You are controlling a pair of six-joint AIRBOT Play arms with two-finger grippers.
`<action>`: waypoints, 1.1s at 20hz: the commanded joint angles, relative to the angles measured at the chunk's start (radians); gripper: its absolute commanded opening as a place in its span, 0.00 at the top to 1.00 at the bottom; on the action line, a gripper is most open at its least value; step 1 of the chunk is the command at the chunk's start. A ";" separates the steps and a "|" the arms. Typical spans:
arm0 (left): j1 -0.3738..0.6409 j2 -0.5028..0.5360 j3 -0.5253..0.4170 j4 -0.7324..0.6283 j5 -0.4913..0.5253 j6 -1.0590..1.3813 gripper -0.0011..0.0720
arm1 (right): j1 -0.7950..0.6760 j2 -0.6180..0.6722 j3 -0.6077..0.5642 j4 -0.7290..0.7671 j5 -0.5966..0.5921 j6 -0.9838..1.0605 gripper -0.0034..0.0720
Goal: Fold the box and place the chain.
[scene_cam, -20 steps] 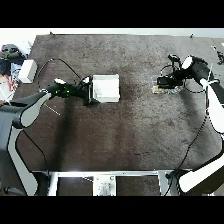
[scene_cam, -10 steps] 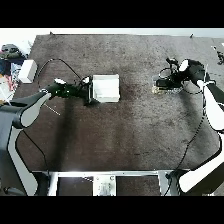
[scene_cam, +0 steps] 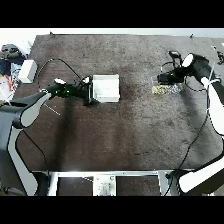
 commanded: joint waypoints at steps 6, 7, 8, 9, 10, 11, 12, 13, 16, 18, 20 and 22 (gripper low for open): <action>0.001 0.000 0.001 0.000 0.000 0.000 0.51 | 0.076 0.357 0.004 -0.005 -0.088 -0.030 0.94; 0.001 0.000 0.001 0.000 0.000 0.000 0.51 | 0.088 0.406 0.004 -0.008 -0.110 -0.030 0.94; 0.001 0.000 0.001 0.000 0.000 0.000 0.51 | 0.102 0.451 0.004 -0.009 -0.139 -0.030 0.94; 0.001 0.000 0.001 0.000 0.000 0.000 0.51 | 0.122 0.498 0.004 -0.014 -0.177 -0.032 0.94; 0.001 0.000 0.001 0.000 0.000 0.000 0.51 | 0.147 0.541 0.004 -0.021 -0.224 -0.049 0.94; 0.001 -0.001 0.001 0.000 0.000 0.000 0.51 | 0.173 0.575 0.004 -0.022 -0.274 -0.061 0.94; 0.001 0.000 0.001 0.000 0.000 0.000 0.51 | 0.205 0.608 0.004 -0.022 -0.333 -0.084 0.94; 0.001 0.000 0.001 0.000 0.000 0.000 0.51 | 0.240 0.633 0.004 -0.021 -0.380 -0.108 0.94; 0.001 0.000 0.001 0.000 0.000 0.000 0.51 | 0.345 0.665 0.004 -0.021 -0.436 -0.138 0.94; 0.001 0.000 0.001 0.000 0.000 0.000 0.51 | 0.409 0.660 0.003 -0.020 -0.433 -0.138 0.94; 0.001 0.000 0.001 0.000 0.000 0.000 0.51 | 0.469 0.642 0.002 -0.018 -0.433 -0.138 0.94; 0.001 -0.001 0.001 0.000 0.000 0.000 0.51 | 0.525 0.611 0.002 -0.018 -0.428 -0.138 0.94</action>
